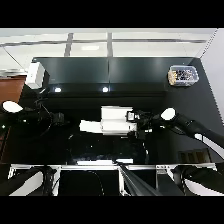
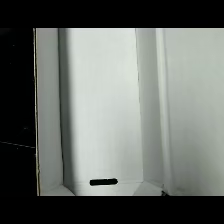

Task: Fold the box and place the chain.

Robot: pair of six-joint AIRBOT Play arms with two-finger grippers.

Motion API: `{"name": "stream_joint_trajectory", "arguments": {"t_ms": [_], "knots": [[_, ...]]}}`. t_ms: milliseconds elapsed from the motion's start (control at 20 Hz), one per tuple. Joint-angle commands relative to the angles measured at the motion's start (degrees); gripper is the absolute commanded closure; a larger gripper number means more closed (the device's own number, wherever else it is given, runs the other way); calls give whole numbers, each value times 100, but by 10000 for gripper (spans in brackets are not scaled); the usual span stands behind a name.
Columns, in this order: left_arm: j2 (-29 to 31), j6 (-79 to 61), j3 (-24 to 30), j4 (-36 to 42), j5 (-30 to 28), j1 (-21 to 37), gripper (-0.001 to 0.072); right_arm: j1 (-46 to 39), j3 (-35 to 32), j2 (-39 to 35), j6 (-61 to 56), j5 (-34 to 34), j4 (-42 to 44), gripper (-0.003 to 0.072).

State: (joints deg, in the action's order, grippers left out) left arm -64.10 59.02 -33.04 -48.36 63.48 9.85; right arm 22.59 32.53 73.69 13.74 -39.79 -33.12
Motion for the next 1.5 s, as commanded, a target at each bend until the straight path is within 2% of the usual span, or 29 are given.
{"name": "stream_joint_trajectory", "arguments": {"t_ms": [0, 150, 350, 550, 700, 750, 850, 900, 1150, 1450], "knots": [[-798, 319, 116, 1005, 693, 538, 688, 2, 4, 2, -2, -2, 4, 510], [-1325, 319, 116, 1005, 487, 96, 688, 2, 4, 2, -2, -2, 2, 510], [-1569, 247, 114, 1174, 87, -798, 688, 2, 4, 2, -2, -2, 2, 510], [-1738, -859, -20, 2315, 208, -1362, 688, 2, 4, 2, -2, -2, 4, 510], [-1738, -1436, -319, 2450, 459, -1565, 683, 2, 4, 2, -2, -2, 4, 509], [-1738, -1432, -409, 2428, 472, -1613, 621, 2, 4, 2, -2, -2, 4, 509], [-1738, -1423, -566, 2389, 459, -1692, 259, 2, 4, 2, -2, -2, 4, 510], [-1738, -1397, -621, 2378, 459, -1753, 179, 2, 4, 2, -2, -2, 4, 510], [-1738, -1211, -1082, 2210, 321, -2369, 178, 2, 4, 2, -2, -2, 4, 510], [-1738, 885, -1794, 334, -308, -3254, 180, 2, 4, 2, -2, -2, 4, 510]]}}
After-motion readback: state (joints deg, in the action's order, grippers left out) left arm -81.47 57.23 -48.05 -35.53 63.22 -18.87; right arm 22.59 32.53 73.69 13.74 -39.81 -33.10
